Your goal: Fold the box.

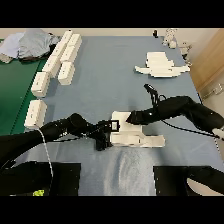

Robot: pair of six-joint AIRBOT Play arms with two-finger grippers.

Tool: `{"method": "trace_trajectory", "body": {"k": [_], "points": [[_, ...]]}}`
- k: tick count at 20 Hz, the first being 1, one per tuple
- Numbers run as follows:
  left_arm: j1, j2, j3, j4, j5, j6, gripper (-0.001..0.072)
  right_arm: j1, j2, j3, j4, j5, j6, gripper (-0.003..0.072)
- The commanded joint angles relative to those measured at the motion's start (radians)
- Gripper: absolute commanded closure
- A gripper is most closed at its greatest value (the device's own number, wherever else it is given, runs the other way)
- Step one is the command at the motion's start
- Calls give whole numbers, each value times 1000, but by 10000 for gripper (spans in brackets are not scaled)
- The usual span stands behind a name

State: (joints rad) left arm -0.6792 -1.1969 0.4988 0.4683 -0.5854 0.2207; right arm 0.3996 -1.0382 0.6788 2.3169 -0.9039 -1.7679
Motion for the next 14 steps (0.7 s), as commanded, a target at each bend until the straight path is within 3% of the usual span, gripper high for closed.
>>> {"method": "trace_trajectory", "body": {"k": [1, 4, 6, 8, 9, 14], "points": [[0, -1, 1, 0, 0, -1, 198, 2, 177, -7, -138, -219, -138, 310], [0, -1, 1, 0, 0, -1, 198, 2, 301, -67, -210, -397, -291, 299], [0, -1, 1, 0, 0, -1, 198, 2, 360, -141, -300, -415, -404, 85], [0, -1, 1, 0, 0, -1, 198, 2, 372, -198, -401, -376, -454, 70], [0, -1, 1, 0, 0, -1, 198, 2, 369, -218, -430, -343, -474, 5], [0, -1, 1, 0, 0, -1, 198, 2, 307, -237, -370, -87, -722, -15]]}}
